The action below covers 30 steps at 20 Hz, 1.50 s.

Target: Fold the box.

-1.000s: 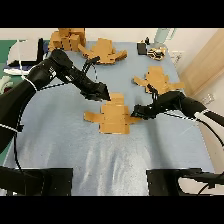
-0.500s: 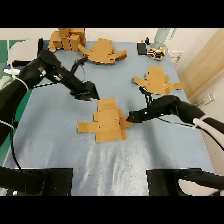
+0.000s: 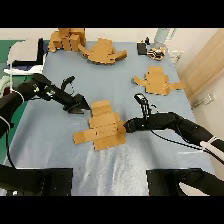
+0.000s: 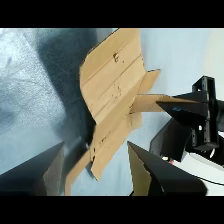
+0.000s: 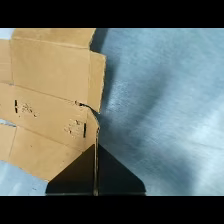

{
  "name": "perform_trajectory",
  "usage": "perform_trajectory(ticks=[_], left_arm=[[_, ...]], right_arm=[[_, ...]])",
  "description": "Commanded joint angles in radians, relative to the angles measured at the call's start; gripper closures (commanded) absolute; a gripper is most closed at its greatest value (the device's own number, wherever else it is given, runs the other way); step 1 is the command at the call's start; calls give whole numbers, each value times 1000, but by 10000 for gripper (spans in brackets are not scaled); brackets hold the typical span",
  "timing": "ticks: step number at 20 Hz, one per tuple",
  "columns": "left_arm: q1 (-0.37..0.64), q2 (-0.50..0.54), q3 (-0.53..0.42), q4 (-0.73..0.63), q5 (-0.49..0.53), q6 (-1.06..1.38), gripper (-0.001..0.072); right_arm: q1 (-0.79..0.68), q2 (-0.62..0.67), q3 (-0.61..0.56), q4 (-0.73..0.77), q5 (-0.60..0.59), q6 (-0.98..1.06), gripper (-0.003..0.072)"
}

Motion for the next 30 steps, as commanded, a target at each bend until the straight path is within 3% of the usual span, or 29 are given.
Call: perform_trajectory(ticks=[1, 3, 6, 10, 11, 12, 16, 17, 18, 20, 21, 22, 23, 24, 25, 26, 30], left_arm=[[-29, -51, -28, -117, 50, 82, 115], [-53, -95, -26, -222, 64, 143, 115], [-86, -155, -16, -226, 61, 147, 116], [-90, -160, 0, -229, 36, 154, 142], [-90, -160, 4, -227, 20, 158, 308], [-90, -160, 6, -224, 4, 181, 362], [-90, -160, 6, -224, -5, 200, 380], [-90, -160, 6, -224, -7, 210, 503], [-89, -160, 7, -224, -11, 219, 541], [-80, -160, 8, -224, -14, 229, 544], [-75, -160, 8, -225, -23, 239, 686], [-72, -160, 8, -225, -47, 257, 695], [-72, -160, 12, -224, -79, 285, 696], [-74, -160, 20, -225, -106, 318, 696], [-78, -160, 35, -229, -130, 349, 697], [-85, -158, 52, -228, -143, 372, 697], [-147, -98, 82, -229, -148, 534, 701]], right_arm=[[46, 23, -11, -15, 42, -1, 687], [59, 27, -11, -14, 48, -1, 687], [59, 27, -11, -15, 60, -1, 687], [59, 27, -11, -19, 67, -2, 686], [59, 27, -11, -20, 67, -2, 686], [59, 27, -11, -23, 67, -2, 686], [59, 27, -11, -42, 68, -1, 686], [59, 27, -11, -42, 67, -1, 686], [59, 27, -11, -42, 68, -1, 686], [59, 27, -11, -43, 67, -2, 687], [59, 27, -11, -43, 67, -1, 686], [59, 27, -11, -45, 68, -1, 684], [58, 27, -11, -45, 69, -1, 661], [56, 27, -11, -45, 75, 0, 468], [53, 27, -8, -45, 87, 0, 222], [41, 27, -1, -46, 92, 11, 163], [-86, 28, 77, -53, 72, 100, 168]])
